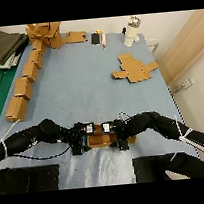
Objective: Fold the box.
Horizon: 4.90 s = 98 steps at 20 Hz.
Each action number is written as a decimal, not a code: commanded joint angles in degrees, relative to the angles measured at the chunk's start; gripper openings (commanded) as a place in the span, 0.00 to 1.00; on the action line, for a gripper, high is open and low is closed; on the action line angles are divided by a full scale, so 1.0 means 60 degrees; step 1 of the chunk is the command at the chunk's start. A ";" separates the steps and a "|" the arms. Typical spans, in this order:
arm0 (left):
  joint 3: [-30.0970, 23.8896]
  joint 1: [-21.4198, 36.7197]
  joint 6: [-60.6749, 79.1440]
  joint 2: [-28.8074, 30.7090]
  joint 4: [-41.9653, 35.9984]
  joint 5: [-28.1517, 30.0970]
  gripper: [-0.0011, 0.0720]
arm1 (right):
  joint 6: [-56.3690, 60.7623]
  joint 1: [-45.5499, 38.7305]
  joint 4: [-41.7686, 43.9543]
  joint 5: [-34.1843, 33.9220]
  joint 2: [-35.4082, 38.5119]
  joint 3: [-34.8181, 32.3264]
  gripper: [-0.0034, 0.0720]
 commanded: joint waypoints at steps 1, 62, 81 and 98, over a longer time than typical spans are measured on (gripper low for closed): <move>0.0033 -0.0051 -0.0091 -0.0033 0.0175 -0.0120 0.98 | 0.0000 -0.0004 0.0000 0.0000 0.0004 0.0004 0.73; 0.0033 -0.0047 -0.0135 -0.0029 0.0175 -0.0153 0.80 | 1.2859 -0.0004 0.0667 -0.3078 0.5839 0.0663 0.98; 0.0036 -0.0047 -0.0106 -0.0033 0.0109 -0.0135 0.80 | 1.4324 -0.0004 0.0233 -0.1220 0.2452 0.0663 0.05; 0.0350 -0.0047 0.0517 -0.0077 0.0004 -0.0590 0.94 | 1.4324 -0.0004 0.0299 -0.0809 0.2044 0.0667 0.05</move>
